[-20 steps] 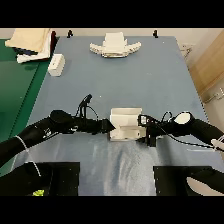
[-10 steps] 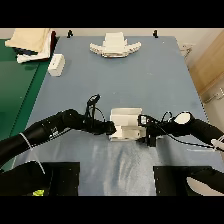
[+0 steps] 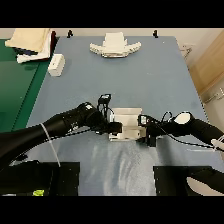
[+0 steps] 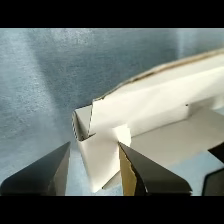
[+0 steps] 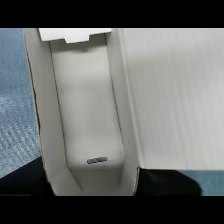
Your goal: Fold the box.
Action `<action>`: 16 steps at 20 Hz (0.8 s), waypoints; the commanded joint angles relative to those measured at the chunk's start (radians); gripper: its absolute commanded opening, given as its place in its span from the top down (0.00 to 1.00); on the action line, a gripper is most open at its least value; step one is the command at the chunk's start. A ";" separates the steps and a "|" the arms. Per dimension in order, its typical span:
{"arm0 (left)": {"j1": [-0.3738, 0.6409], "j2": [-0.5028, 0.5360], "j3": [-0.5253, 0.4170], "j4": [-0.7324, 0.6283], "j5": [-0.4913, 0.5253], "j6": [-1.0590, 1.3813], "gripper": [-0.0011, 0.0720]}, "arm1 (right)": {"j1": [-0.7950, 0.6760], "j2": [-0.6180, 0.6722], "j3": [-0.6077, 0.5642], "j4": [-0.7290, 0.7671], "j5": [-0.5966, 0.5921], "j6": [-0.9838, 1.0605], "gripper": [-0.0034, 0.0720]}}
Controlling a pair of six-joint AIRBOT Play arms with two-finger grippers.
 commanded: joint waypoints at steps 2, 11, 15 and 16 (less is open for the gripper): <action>-0.030 -0.092 0.100 0.106 -0.121 -0.110 0.38 | 0.000 0.000 0.000 0.000 0.000 0.000 0.28; -0.071 -0.166 0.153 0.152 -0.178 -0.220 0.50 | 0.000 0.000 0.000 0.000 0.000 0.000 0.28; -0.081 -0.205 0.183 0.153 -0.198 -0.262 0.50 | 0.000 0.000 0.000 0.000 0.000 0.000 0.28; -0.084 -0.213 0.192 0.155 -0.209 -0.273 0.50 | 0.000 0.000 0.000 0.000 0.000 0.000 0.28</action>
